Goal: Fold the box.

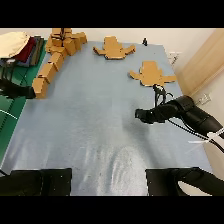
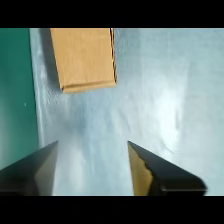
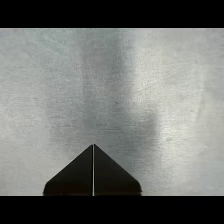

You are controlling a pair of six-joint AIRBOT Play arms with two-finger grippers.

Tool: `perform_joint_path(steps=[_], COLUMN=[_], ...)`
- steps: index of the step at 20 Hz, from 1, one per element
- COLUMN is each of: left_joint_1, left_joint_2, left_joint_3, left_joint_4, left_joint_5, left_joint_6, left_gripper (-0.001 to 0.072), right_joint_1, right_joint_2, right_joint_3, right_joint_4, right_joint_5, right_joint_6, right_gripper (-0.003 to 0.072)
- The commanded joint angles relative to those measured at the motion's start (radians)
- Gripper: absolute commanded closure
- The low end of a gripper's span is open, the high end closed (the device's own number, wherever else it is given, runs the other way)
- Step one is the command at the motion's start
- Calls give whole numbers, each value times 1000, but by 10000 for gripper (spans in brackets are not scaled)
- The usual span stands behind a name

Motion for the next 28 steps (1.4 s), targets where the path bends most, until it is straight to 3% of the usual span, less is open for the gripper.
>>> perform_joint_path(steps=[1, 4, 10, 14, 19, 28], left_joint_1=[-24, -170, -705, -932, -1043, -1053], left_joint_2=[69, 105, 85, 7, -58, -60], left_joint_3=[96, 126, 122, 114, 114, 114], left_joint_4=[-87, -179, 10, 34, 30, 25], left_joint_5=[-285, -293, -179, -133, -80, -80], left_joint_6=[-93, -116, -413, -537, -576, -576], left_gripper=[672, 697, 697, 697, 695, 696], right_joint_1=[-7, -7, -5, 5, 8, 7], right_joint_2=[-10, -74, -294, -389, -398, -398], right_joint_3=[7, 62, 344, 472, 475, 475], right_joint_4=[-8, -2, 97, 152, 172, 172], right_joint_5=[-9, -15, -43, -58, -45, -45], right_joint_6=[-37, -97, -234, -276, -275, -275], right_gripper=[680, 680, 680, 680, 679, 680])
